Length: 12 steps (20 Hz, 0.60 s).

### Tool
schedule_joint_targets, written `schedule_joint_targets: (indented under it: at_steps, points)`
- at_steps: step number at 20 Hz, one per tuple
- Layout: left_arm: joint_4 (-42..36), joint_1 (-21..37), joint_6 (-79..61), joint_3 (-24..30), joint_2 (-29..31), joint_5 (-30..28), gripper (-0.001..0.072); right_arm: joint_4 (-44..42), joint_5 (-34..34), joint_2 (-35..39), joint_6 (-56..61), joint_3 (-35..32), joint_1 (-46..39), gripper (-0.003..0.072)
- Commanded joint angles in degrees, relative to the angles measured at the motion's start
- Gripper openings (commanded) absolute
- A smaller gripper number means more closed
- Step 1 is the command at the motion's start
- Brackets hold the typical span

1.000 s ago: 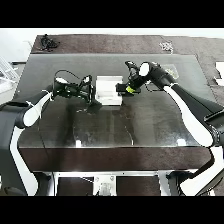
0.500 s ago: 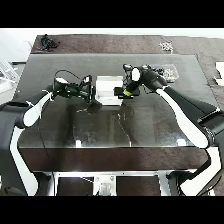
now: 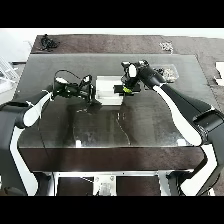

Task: Fold the box and place the chain.

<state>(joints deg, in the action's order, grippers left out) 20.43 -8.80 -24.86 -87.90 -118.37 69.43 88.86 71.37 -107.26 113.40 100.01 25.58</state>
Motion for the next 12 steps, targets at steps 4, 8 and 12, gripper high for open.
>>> schedule_joint_targets:
  at_steps: [4,8,12]
  points:
    - [0.1,0.0,0.6,0.0,0.0,0.1,0.0526,1.4,2.8,-3.4,0.0,3.5,0.0,0.0322]
    - [0.1,0.0,0.6,0.0,0.0,0.1,0.0526,1.2,3.3,-4.3,-1.0,3.7,0.1,0.0319]
    - [0.1,0.0,0.6,0.0,0.1,0.1,0.0525,1.2,3.5,-5.2,-1.1,3.8,0.1,0.0264]
